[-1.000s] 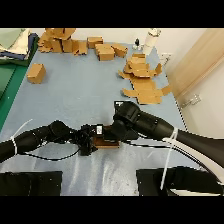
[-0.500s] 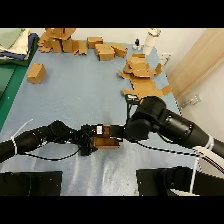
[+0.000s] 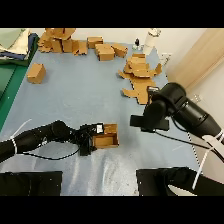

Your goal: Fold the box.

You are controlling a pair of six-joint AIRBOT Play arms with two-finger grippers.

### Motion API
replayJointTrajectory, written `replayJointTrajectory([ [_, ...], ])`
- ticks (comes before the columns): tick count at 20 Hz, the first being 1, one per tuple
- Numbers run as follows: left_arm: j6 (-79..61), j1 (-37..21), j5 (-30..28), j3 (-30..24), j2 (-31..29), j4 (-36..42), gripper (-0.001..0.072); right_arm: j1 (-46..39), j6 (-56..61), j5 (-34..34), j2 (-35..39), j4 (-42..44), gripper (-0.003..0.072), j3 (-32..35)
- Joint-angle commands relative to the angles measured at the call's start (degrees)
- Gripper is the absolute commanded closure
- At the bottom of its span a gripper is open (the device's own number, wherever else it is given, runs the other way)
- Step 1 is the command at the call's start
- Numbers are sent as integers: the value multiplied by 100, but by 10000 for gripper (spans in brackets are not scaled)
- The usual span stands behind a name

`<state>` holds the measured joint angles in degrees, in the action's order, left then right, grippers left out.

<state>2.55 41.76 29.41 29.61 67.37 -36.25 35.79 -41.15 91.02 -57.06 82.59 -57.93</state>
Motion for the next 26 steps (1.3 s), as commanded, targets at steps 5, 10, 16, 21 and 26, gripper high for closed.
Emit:
replayJointTrajectory([
  [5,802,-2,581,367,0,-894,232,-2293,-3204,-1725,-516,2841,683,251],
  [10,800,4,741,391,0,-850,232,-2562,-5949,-2052,-1698,5425,683,385],
  [16,732,4,658,391,2,-852,232,-1945,-7814,-1871,-2566,6470,684,389],
  [21,734,4,400,389,2,-850,232,-1239,-8347,-1672,-2291,6269,684,595],
  [26,734,4,354,389,2,-850,232,-776,-8343,-2063,-1735,5831,684,772],
])
